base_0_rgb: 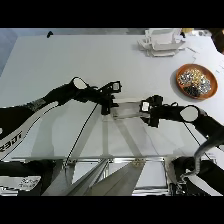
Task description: Fold the box and place the chain.
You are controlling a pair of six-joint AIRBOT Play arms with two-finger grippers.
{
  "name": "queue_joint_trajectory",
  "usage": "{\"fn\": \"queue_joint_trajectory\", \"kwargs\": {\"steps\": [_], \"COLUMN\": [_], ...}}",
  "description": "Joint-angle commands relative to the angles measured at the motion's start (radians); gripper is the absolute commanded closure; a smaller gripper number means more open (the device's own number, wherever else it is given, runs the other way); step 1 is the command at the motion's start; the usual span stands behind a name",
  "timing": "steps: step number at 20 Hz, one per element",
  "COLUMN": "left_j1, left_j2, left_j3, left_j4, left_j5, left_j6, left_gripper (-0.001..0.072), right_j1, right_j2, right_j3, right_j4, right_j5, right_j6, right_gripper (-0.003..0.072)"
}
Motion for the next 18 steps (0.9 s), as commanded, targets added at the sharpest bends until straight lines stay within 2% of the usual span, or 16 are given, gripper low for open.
{"fn": "queue_joint_trajectory", "kwargs": {"steps": [1, 5, 8, 11, 18], "left_j1": [0.000, 0.000, 0.000, 0.000, 0.000], "left_j2": [0.000, 0.000, 0.000, 0.000, 0.000], "left_j3": [0.000, 0.000, 0.000, 0.000, 0.000], "left_j4": [0.000, 0.000, 0.000, 0.000, 0.000], "left_j5": [0.000, 0.000, 0.000, 0.000, 0.000], "left_j6": [0.000, 0.000, 0.000, 0.000, 0.000], "left_gripper": [0.0699, 0.0699, 0.0699, 0.0699, 0.0699], "right_j1": [-0.060, -0.150, -0.188, -0.188, -0.188], "right_j2": [-0.040, -0.092, -0.154, -0.208, -0.370], "right_j3": [0.011, 0.034, 0.062, 0.073, 0.157], "right_j4": [0.087, 0.216, 0.244, 0.311, 0.312], "right_j5": [0.062, 0.163, 0.234, 0.255, 0.311], "right_j6": [-0.122, -0.324, -0.357, -0.417, -0.422], "right_gripper": [0.0020, 0.0019, 0.0019, 0.0018, 0.0009]}}
